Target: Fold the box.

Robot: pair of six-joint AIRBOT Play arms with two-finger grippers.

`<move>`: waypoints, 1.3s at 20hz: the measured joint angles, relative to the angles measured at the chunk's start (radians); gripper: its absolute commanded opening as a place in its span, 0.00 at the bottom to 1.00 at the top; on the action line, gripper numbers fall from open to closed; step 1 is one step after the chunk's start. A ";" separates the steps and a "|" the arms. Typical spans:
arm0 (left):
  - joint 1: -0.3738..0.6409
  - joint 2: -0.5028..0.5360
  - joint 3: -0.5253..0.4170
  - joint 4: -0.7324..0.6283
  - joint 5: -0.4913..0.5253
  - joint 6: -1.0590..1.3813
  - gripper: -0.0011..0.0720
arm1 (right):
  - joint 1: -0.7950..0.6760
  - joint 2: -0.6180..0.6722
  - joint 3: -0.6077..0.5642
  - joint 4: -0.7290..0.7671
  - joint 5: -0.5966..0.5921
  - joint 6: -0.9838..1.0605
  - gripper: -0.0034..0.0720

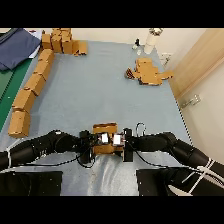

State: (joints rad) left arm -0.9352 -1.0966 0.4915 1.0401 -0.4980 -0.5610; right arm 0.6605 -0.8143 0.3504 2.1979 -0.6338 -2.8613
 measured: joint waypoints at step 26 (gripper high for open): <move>0.000 0.000 0.000 0.000 0.000 0.000 0.58 | -0.386 0.132 0.048 -0.416 -0.366 1.589 0.05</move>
State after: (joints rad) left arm -0.9352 -1.0966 0.4915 1.0405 -0.4980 -0.5606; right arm 0.2749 -0.6827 0.3981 1.7821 -0.9997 -1.2720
